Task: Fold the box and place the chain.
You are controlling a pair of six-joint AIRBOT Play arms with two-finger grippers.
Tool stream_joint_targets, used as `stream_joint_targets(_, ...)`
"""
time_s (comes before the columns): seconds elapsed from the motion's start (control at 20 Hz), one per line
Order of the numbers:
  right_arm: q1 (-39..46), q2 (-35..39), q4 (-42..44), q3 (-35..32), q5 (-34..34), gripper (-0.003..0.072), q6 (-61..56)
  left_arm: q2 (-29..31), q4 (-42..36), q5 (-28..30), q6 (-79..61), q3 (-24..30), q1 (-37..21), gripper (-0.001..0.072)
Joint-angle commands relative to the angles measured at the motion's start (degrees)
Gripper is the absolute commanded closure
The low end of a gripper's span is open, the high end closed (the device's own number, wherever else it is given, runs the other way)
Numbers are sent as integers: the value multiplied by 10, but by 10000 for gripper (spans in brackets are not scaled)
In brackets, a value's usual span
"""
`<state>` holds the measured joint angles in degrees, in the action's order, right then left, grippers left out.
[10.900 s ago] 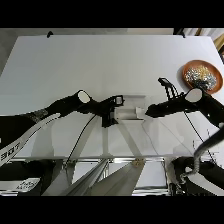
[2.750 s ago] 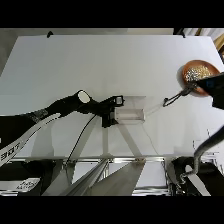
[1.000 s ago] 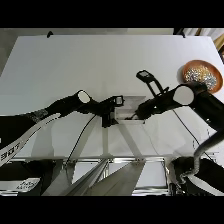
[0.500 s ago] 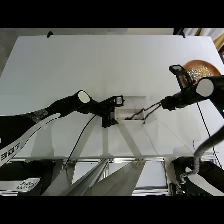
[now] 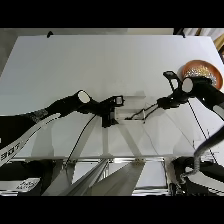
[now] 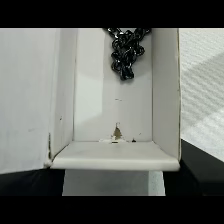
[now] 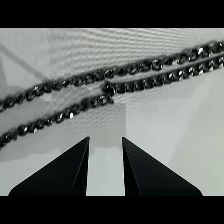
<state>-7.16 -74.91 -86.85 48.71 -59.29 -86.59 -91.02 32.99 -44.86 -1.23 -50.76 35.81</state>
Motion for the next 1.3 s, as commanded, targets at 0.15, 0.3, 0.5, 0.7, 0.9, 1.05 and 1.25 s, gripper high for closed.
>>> stream_joint_targets(0.15, 1, -41, 5, 0, 47, 446, -7, 0, 0, 0, 0, 0, 0, 555)
stream_joint_targets(0.3, 1, -42, 7, 0, 68, 447, -7, 0, 0, 0, 0, 0, 0, 555)
stream_joint_targets(0.5, 1, -44, 7, 0, 72, 500, -6, 0, 0, 0, 0, 0, 0, 555)
stream_joint_targets(0.7, 1, -44, 18, 0, 63, 534, -6, 0, 0, 0, 0, 0, 0, 555)
stream_joint_targets(0.9, 1, -44, 18, 0, 64, 600, -6, 0, 0, 0, 0, 0, 0, 555)
stream_joint_targets(1.05, 1, -54, 17, 0, 60, 604, -6, 0, 0, 0, 0, 0, 0, 555)
stream_joint_targets(1.25, 1, -68, 17, 0, 53, 675, -4, 0, 0, 0, 0, 0, 0, 555)
